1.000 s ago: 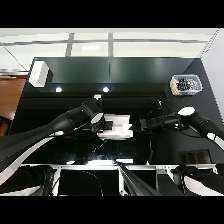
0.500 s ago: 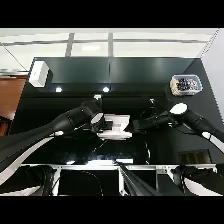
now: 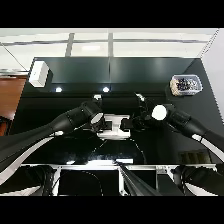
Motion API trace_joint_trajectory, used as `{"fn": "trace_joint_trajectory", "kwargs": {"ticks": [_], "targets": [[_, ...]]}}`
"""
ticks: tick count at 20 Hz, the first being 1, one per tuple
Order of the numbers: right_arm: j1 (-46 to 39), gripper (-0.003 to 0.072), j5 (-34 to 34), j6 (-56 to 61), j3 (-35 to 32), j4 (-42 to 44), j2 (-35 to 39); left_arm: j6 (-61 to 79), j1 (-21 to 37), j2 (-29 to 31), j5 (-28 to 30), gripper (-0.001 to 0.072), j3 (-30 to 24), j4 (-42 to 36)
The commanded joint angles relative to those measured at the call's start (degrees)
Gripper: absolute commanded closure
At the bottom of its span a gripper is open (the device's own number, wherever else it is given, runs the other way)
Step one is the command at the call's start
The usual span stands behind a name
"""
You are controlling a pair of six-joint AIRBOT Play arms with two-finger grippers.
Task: Fold the box and place the chain.
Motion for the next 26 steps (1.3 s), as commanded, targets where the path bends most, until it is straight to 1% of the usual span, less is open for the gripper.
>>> {"fn": "trace_joint_trajectory", "kwargs": {"ticks": [1,3,6,7,8,13,14,18,20,21,22,23,24,25,26], "targets": [[4.50,0.0133,3.39,18.99,4.24,-16.57,-0.24,0.02,0.02,-0.02,0.11,0.0683,0.07,-0.02],[6.47,0.0141,6.99,23.45,6.82,-20.50,-1.16,0.02,0.02,-0.02,0.11,0.0683,0.07,-0.02],[8.98,0.0142,11.37,26.51,10.47,-22.21,-4.09,0.02,0.02,-0.02,0.13,0.0683,0.07,-0.02],[9.79,0.0228,11.80,26.99,11.02,-22.56,-5.11,0.02,0.02,-0.02,0.11,0.0683,0.07,-0.02],[10.40,0.0251,11.69,27.76,11.02,-22.58,-6.03,0.02,0.02,-0.02,0.09,0.0683,0.07,-0.02],[10.82,0.0253,12.04,29.29,11.02,-22.43,-8.81,0.02,0.02,-0.02,0.09,0.0683,0.07,0.00],[10.82,0.0280,12.02,29.46,11.02,-22.38,-9.14,0.02,0.02,-0.02,0.09,0.0683,0.07,-0.02],[10.82,0.0281,12.41,30.32,11.04,-22.18,-10.12,0.02,0.02,-0.02,0.09,0.0683,0.07,0.00],[10.84,0.0423,12.44,30.42,11.30,-22.40,-10.12,0.02,0.02,-0.02,0.09,0.0683,0.07,-0.02],[10.82,0.0447,12.44,30.45,11.54,-22.38,-10.12,0.02,0.02,-0.02,0.09,0.0683,0.07,-0.02],[10.82,0.0494,12.26,30.47,11.72,-22.38,-10.12,0.02,0.02,-0.02,0.09,0.0683,0.07,-0.02],[10.84,0.0514,12.09,30.58,11.72,-22.32,-10.12,0.02,0.02,-0.02,0.07,0.0683,0.07,-0.02],[10.82,0.0630,12.11,30.58,11.72,-22.36,-10.12,0.02,0.02,-0.02,0.07,0.0683,0.07,-0.02],[10.82,0.0669,12.11,30.58,11.72,-22.34,-10.12,0.02,0.02,-0.02,0.09,0.0683,0.07,-0.02],[10.84,0.0672,12.24,30.67,11.72,-22.36,-10.12,0.02,0.02,-0.02,0.07,0.0683,0.07,-0.02]]}}
